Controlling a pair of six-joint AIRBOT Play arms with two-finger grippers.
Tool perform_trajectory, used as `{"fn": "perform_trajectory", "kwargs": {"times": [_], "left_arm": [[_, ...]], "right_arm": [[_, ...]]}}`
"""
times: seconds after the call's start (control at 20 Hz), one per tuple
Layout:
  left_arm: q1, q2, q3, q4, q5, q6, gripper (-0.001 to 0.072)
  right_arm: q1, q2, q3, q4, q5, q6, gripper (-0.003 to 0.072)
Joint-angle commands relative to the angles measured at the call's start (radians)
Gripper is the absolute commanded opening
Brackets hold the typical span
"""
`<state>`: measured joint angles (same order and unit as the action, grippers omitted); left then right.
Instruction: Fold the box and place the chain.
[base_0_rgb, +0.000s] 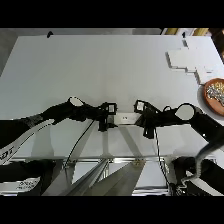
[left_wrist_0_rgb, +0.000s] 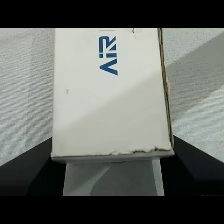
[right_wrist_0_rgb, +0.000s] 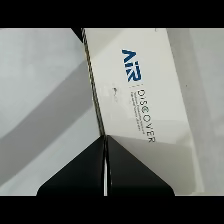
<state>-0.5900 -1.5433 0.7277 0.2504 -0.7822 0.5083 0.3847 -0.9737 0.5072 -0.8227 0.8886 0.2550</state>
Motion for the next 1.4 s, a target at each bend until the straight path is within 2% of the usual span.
{"fn": "perform_trajectory", "kwargs": {"times": [0.0,0.2,0.35,0.6,0.9,1.35], "left_arm": [[0.0,0.001,0.0,0.0,0.0,0.0,0.0135],[0.0,0.001,0.0,0.0,0.0,0.0,0.0135],[0.0,0.001,0.0,0.0,0.0,0.0,0.0135],[0.0,0.001,0.0,0.0,0.0,0.0,0.0135],[0.0,0.001,0.0,0.0,0.0,0.0,0.0135],[0.0,0.001,0.0,0.0,0.0,0.0,0.0135]], "right_arm": [[0.001,0.043,-0.002,0.159,-0.046,-0.03,0.0021],[0.001,0.038,-0.002,0.365,-0.073,-0.108,0.0022],[0.026,-0.039,-0.002,0.509,-0.08,-0.204,0.0022],[0.163,-0.142,-0.002,0.447,-0.201,-0.233,0.0021],[0.163,-0.142,-0.002,0.427,-0.275,-0.226,0.0021],[0.163,-0.142,-0.003,0.289,-0.224,-0.172,0.0021]]}}
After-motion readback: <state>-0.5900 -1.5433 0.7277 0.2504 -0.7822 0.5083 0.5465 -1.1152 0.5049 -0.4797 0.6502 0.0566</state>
